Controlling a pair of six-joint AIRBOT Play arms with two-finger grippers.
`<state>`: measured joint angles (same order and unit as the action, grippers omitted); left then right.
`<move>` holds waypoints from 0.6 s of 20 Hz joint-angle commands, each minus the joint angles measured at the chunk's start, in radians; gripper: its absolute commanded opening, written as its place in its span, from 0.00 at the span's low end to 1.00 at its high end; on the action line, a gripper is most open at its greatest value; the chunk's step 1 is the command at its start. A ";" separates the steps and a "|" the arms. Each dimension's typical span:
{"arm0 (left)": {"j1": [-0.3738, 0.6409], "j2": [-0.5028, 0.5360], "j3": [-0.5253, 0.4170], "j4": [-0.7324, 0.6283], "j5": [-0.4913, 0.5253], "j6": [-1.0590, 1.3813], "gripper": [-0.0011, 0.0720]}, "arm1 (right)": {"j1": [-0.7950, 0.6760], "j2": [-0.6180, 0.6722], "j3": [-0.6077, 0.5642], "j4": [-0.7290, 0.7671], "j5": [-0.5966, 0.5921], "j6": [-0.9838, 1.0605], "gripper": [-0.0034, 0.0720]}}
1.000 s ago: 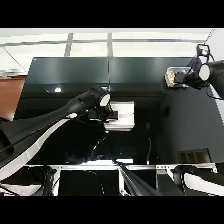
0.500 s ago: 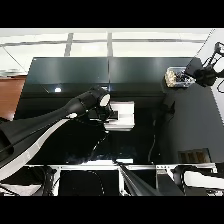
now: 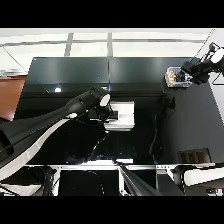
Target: Fold the box and place the chain.
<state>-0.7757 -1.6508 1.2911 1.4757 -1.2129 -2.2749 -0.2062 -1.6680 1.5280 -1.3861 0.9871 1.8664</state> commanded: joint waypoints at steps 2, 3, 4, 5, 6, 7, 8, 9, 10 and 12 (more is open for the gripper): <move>0.000 0.000 0.000 0.000 0.001 0.000 0.05 | 0.002 -0.093 0.098 0.117 0.002 -0.004 0.83; 0.000 0.000 0.000 0.000 0.001 0.000 0.05 | 0.005 -0.111 0.113 0.126 0.003 0.023 0.83; 0.000 0.000 0.000 0.000 0.001 0.000 0.05 | 0.009 -0.124 0.121 0.103 0.008 0.136 0.82; 0.000 0.000 0.000 0.000 0.001 0.000 0.05 | 0.010 -0.134 0.127 0.092 0.007 0.244 0.83; 0.000 0.000 0.000 0.000 0.001 0.000 0.05 | 0.010 -0.142 0.130 0.093 0.000 0.302 0.82; 0.000 0.000 0.000 0.000 0.000 0.000 0.05 | 0.010 -0.149 0.131 0.093 -0.004 0.343 0.82; 0.000 0.000 0.000 0.000 0.001 0.000 0.05 | 0.009 -0.157 0.131 0.093 -0.004 0.366 0.82; 0.000 0.000 0.000 0.000 0.001 0.000 0.05 | 0.009 -0.167 0.131 0.095 -0.006 0.374 0.82; 0.000 0.000 0.000 0.000 0.000 0.000 0.05 | 0.010 -0.176 0.131 0.102 -0.012 0.373 0.76; 0.000 0.000 0.000 0.000 0.001 0.000 0.05 | 0.018 -0.192 0.131 0.122 -0.030 0.349 0.76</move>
